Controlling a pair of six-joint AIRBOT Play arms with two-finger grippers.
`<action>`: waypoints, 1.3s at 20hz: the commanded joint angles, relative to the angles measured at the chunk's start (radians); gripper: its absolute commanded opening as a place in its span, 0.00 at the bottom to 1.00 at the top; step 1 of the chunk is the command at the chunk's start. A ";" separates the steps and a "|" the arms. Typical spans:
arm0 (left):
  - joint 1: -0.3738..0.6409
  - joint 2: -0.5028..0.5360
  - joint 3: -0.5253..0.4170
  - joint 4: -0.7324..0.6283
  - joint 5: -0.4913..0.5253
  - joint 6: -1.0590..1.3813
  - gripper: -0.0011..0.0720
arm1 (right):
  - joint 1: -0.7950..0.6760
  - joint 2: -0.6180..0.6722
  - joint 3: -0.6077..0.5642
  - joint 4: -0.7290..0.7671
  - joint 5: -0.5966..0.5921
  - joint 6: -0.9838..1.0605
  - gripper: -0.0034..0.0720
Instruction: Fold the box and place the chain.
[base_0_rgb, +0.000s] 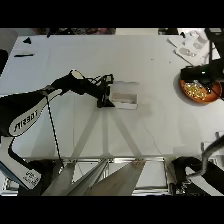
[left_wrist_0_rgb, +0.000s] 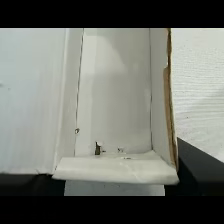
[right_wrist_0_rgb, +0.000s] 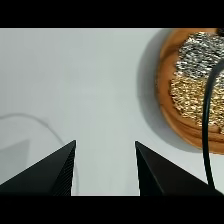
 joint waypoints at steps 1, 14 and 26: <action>0.000 0.000 0.000 0.000 0.000 0.000 0.37 | -0.200 -0.052 0.000 0.031 -0.011 -0.111 0.66; 0.000 0.000 0.000 0.000 0.000 0.000 0.37 | -0.458 -0.523 0.000 0.200 -0.245 -0.231 0.76; 0.000 0.000 0.000 0.000 0.000 0.000 0.37 | -0.458 -0.567 0.000 0.197 -0.235 -0.247 0.06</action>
